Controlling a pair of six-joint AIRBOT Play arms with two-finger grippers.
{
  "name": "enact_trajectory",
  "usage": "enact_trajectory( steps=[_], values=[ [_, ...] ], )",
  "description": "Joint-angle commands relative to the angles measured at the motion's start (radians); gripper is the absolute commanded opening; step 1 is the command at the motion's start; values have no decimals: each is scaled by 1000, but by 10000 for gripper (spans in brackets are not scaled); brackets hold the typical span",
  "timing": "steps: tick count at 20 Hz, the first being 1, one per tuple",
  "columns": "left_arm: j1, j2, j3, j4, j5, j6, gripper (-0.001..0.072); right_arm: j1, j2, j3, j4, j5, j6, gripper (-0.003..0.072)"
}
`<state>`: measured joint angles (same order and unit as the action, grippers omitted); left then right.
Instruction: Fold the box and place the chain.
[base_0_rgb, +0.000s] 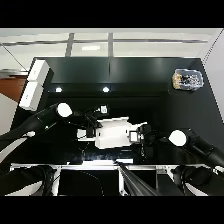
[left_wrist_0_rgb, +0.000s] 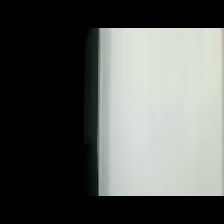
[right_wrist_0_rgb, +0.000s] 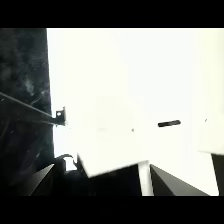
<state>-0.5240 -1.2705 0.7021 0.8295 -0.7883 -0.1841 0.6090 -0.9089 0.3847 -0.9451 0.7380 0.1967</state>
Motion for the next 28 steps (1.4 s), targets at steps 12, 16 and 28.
enact_trajectory(
  steps=[12, 16, 28],
  values=[
    [1, -1, 0, -3, -9, -3, 32, 90, -51, 7, 122, -227, 21, 699],
    [1, -1, 0, 0, -10, 2, 31, 57, 13, 21, 117, -232, 24, 699],
    [1, 5, 1, 0, -93, 108, 30, 0, 21, 27, 238, -180, -43, 700]
  ],
)
